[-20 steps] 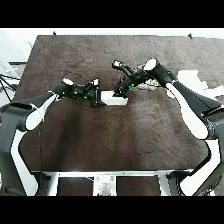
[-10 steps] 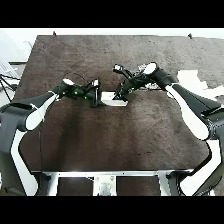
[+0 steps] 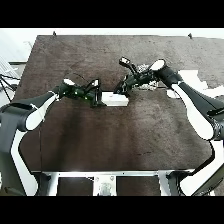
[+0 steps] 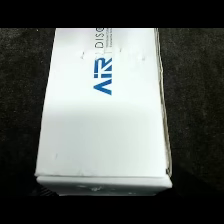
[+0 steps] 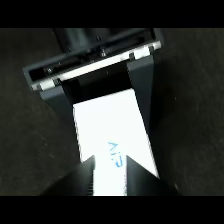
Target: Fold the box and place the chain.
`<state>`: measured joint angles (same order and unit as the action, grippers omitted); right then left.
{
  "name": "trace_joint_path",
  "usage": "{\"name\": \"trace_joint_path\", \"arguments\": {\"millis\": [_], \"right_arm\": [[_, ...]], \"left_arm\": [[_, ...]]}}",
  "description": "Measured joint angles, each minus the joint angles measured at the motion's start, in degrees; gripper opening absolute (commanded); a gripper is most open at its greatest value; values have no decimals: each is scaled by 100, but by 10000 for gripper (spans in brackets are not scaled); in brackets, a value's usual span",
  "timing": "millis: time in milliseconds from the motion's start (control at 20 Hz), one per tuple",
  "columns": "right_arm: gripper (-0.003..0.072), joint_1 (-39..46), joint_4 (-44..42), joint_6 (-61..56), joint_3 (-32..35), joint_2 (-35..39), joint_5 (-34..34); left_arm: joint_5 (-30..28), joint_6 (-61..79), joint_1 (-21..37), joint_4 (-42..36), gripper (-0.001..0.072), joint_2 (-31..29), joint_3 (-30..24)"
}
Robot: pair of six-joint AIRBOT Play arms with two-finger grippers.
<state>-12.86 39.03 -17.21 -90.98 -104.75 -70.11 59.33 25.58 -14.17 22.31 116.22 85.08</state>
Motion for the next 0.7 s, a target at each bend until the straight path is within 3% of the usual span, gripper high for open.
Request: {"name": "trace_joint_path", "arguments": {"millis": [50, 100, 400, 700], "right_arm": [[20, 9, -48, 33, 50, 2, -33], [10, 24, -85, 48, 129, 2, -42], [9, 39, -203, 92, 719, -138, 46], [8, 13, -127, 63, 898, -129, 179]], "left_arm": [[-2, -2, 0, -2, 450, 0, 0], [-15, -2, 0, -2, 450, 0, -2], [-31, 0, 0, -4, 450, 0, -2], [-35, 2, 0, -2, 450, 0, -2]]}}
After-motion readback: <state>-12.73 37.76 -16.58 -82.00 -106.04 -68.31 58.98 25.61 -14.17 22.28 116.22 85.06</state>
